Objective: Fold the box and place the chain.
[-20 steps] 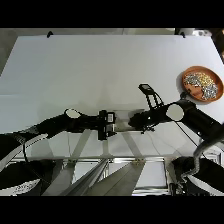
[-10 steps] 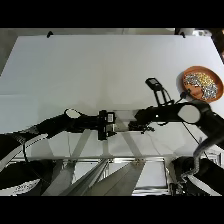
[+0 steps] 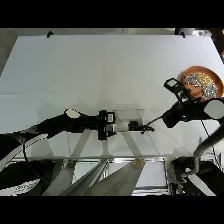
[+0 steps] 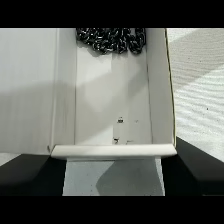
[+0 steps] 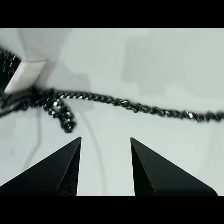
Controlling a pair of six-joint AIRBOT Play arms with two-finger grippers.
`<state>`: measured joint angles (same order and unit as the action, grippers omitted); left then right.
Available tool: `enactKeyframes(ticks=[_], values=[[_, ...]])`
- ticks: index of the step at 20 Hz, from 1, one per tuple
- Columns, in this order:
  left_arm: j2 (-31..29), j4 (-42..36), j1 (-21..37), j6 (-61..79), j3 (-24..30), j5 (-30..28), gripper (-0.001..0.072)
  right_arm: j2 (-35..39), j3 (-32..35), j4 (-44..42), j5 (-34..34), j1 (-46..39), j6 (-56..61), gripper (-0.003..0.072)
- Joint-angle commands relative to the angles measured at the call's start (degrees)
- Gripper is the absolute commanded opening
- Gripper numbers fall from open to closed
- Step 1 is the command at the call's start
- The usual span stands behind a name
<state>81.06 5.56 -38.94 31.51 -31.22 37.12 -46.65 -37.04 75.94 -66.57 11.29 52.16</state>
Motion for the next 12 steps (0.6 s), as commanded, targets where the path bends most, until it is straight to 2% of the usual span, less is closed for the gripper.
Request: enactKeyframes(ticks=[1, 2, 8, 12], values=[[-0.04, 0.02, 0.04, 0.00, -0.02, -0.04, 0.0136, -4.59, 0.63, -4.52, -0.70, 2.54, -30.95, 0.0376], [-0.04, 0.02, 0.02, 0.02, -0.02, 0.02, 0.0136, -5.86, 0.90, -4.24, -0.44, 3.58, -33.18, 0.0418], [-0.04, 0.02, 0.04, 0.02, -0.02, -0.02, 0.0136, -7.67, 7.91, -4.59, 8.68, 4.59, -34.45, 0.0419], [-0.04, 0.02, 0.04, 0.00, -0.02, -0.02, 0.0136, -7.69, 11.87, -10.84, 12.72, 4.59, -40.68, 0.0418]])
